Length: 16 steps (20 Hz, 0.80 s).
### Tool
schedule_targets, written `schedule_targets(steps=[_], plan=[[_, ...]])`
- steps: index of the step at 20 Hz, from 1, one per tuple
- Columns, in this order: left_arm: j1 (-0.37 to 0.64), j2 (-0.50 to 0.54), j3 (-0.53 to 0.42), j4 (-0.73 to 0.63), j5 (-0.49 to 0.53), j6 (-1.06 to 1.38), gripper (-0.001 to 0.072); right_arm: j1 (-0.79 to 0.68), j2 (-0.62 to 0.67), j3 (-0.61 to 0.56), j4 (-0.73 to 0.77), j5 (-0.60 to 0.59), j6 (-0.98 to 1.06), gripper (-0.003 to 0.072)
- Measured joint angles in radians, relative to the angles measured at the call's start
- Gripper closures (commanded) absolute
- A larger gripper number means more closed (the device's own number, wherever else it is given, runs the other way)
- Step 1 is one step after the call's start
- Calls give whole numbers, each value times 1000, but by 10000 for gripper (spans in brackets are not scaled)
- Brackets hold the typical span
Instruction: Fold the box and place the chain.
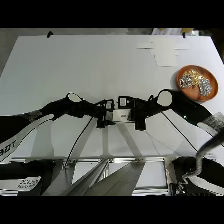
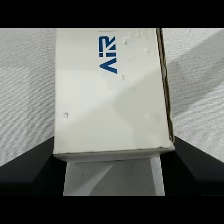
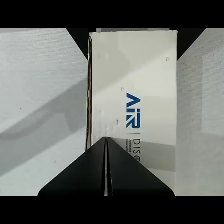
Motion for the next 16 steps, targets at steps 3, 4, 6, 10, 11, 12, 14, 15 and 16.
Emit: schedule_targets(steps=[3,4,6,10,11,12,14,15,16], plan=[[0,0,0,0,0,0,457,0,11,-1,-2,-4,0,669],[0,0,0,0,0,0,457,1,18,-2,-2,-10,0,668],[0,0,0,0,0,0,457,0,35,-2,-8,-5,0,667],[0,0,0,0,-1,-2,457,-40,97,-2,-13,-4,30,668],[0,0,0,-1,-1,-2,457,-63,119,-2,-13,-3,54,668],[0,0,0,0,-1,-2,457,-93,144,-2,-14,-4,90,668],[0,0,0,0,-1,-2,457,-166,185,-2,-35,9,187,668],[0,0,0,0,-1,-2,457,-208,200,-2,-53,18,252,668],[0,0,0,0,0,-2,457,-257,211,-5,-84,27,336,668]])
